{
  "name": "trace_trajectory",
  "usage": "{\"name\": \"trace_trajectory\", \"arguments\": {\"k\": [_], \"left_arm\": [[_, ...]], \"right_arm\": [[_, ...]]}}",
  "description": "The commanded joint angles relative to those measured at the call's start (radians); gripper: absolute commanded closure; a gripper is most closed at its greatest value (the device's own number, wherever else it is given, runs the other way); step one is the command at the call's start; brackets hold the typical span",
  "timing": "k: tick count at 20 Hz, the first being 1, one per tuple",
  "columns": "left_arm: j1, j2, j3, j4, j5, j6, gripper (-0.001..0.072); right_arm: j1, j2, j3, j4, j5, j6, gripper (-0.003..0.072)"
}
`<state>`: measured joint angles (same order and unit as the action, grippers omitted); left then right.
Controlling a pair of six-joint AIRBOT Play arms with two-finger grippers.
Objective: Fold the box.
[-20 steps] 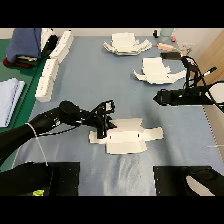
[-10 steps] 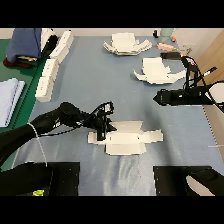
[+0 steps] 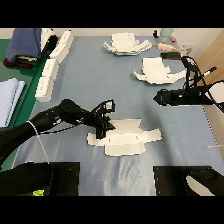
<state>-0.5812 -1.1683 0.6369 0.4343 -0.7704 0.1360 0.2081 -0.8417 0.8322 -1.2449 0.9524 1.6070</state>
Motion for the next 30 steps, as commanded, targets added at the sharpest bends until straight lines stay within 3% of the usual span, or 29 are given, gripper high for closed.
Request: {"name": "trace_trajectory", "arguments": {"k": [1, 7, 18, 19, 20, 21, 26, 30], "left_arm": [[0.001, -0.002, 0.009, 0.026, -0.001, -0.028, 0.0695], [0.001, -0.023, 0.008, 0.025, -0.059, 0.010, 0.0695], [0.002, -0.023, 0.008, 0.026, -0.038, 0.039, 0.0695], [0.002, -0.023, 0.008, 0.026, -0.029, 0.037, 0.0694], [0.002, -0.023, 0.008, 0.026, -0.022, 0.033, 0.0694], [0.002, -0.023, 0.008, 0.026, -0.023, 0.032, 0.0694], [0.002, -0.023, 0.008, 0.026, -0.023, 0.032, 0.0695], [0.002, -0.023, 0.008, 0.026, -0.023, 0.032, 0.0695]], "right_arm": [[-0.001, -0.001, -0.016, 0.000, -0.002, -0.001, 0.0344], [-0.001, 0.000, -0.052, 0.005, -0.009, 0.000, 0.0344], [-0.001, 0.000, -0.052, 0.008, -0.011, 0.000, 0.0344], [-0.001, 0.000, -0.052, 0.012, -0.006, 0.000, 0.0423], [-0.001, 0.000, -0.052, 0.012, 0.014, 0.000, 0.0652], [-0.001, 0.000, -0.052, 0.011, 0.045, -0.001, 0.0685], [0.063, 0.028, -0.054, -0.021, 0.294, -0.002, 0.0686], [0.312, 0.103, -0.122, -0.046, 0.339, -0.083, 0.0686]]}}
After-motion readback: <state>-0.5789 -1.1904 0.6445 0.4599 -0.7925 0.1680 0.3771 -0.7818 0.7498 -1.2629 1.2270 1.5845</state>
